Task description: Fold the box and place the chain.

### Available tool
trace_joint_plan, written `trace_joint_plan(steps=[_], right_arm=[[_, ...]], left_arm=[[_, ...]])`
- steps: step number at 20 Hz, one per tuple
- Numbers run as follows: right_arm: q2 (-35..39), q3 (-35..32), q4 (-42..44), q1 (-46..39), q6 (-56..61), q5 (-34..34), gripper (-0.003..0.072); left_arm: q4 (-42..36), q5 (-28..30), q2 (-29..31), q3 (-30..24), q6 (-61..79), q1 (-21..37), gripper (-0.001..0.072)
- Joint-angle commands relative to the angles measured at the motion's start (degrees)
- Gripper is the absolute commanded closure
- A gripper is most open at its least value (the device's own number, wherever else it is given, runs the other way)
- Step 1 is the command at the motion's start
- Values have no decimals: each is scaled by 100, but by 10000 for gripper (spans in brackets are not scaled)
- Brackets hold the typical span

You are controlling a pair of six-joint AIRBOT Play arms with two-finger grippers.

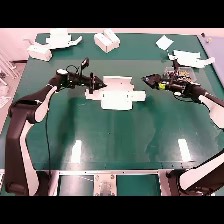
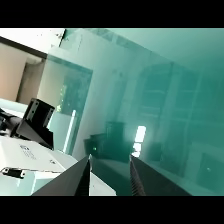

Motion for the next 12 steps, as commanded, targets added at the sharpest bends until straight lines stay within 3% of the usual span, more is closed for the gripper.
trace_joint_plan(steps=[1, 12], right_arm=[[0, 4, 55, -11, -28, 4, 391], [0, 4, 48, -46, -175, 90, 390]], left_arm=[[-59, 92, -7, -48, 313, -37, 690], [107, 328, -24, -48, 205, -142, 693]])
